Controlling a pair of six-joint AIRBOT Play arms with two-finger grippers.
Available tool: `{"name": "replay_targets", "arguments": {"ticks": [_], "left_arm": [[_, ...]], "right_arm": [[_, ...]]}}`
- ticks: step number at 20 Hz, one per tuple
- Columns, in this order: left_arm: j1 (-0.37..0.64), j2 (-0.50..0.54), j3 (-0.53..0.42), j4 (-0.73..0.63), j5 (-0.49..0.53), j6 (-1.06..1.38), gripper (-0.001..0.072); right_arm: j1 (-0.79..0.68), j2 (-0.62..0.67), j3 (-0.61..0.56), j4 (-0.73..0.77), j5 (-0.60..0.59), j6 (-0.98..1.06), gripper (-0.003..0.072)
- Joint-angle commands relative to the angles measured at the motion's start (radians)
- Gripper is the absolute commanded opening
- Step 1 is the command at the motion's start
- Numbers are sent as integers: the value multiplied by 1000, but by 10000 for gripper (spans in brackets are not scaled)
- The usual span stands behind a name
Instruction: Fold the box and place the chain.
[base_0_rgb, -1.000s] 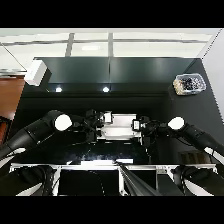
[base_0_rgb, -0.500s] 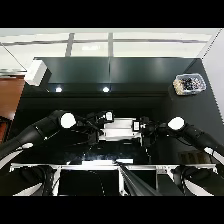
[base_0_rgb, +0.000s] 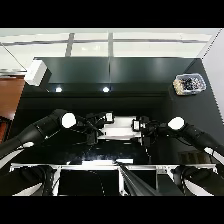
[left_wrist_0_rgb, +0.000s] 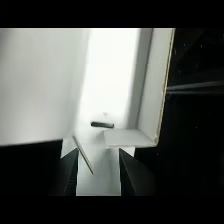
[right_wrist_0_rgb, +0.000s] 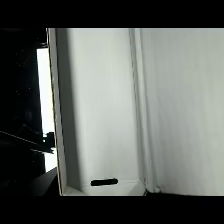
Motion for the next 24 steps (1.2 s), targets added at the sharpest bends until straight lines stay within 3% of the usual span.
{"name": "replay_targets", "arguments": {"ticks": [1, 9, 13, 14, 20, 24], "left_arm": [[2, -1, 2, 45, -14, -11, 318], [0, -2, 2, -87, -14, 1, 288], [0, -2, 2, -92, -21, 2, 268], [0, -2, 2, -96, -20, 2, 228], [0, -38, 2, -184, 8, 103, 159], [0, -46, 2, -169, 78, 111, 160]], "right_arm": [[0, 0, 1, -3, 4, 0, 416], [0, 0, 1, -3, 2, 0, 416], [0, 0, 1, -3, 2, 0, 416], [0, 0, 1, -3, 2, 0, 416], [0, 0, 1, -3, 1, 0, 416], [0, 0, 1, -3, 2, 0, 416]]}}
